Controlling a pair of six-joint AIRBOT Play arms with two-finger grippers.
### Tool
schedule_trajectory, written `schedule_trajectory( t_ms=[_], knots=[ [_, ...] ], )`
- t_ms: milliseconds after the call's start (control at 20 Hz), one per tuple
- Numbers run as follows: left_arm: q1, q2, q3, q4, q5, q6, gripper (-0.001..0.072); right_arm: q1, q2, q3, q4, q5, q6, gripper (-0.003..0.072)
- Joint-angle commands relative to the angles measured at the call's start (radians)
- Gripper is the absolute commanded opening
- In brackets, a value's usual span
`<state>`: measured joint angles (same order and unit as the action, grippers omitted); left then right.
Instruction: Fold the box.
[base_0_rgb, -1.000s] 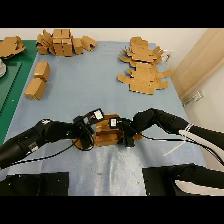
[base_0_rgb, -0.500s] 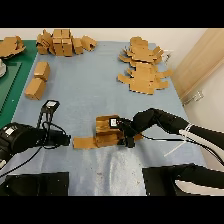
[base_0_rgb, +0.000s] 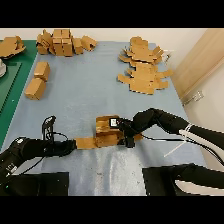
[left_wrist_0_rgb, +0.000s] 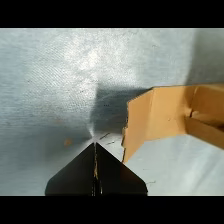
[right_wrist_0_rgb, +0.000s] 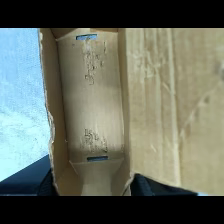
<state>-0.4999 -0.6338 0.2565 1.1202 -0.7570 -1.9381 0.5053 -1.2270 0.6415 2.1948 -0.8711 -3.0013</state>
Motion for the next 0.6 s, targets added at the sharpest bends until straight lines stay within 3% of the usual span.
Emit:
schedule_trajectory(
  t_ms=[0, 200, 550],
  knots=[
    [0.002, -0.02, -0.021, -0.11, 0.121, 0.013, 0.001, 0.001, -0.001, -0.001, 0.0, 0.04, 0.0, 0.0442],
    [0.002, -0.043, -0.021, -0.118, 0.129, 0.013, 0.0011, 0.001, -0.002, -0.001, 0.003, 0.11, 0.0, 0.0442],
    [0.002, -0.059, -0.021, -0.153, 0.189, 0.013, 0.001, 0.001, -0.016, -0.001, 0.005, 0.122, 0.0, 0.0442]
  ],
)
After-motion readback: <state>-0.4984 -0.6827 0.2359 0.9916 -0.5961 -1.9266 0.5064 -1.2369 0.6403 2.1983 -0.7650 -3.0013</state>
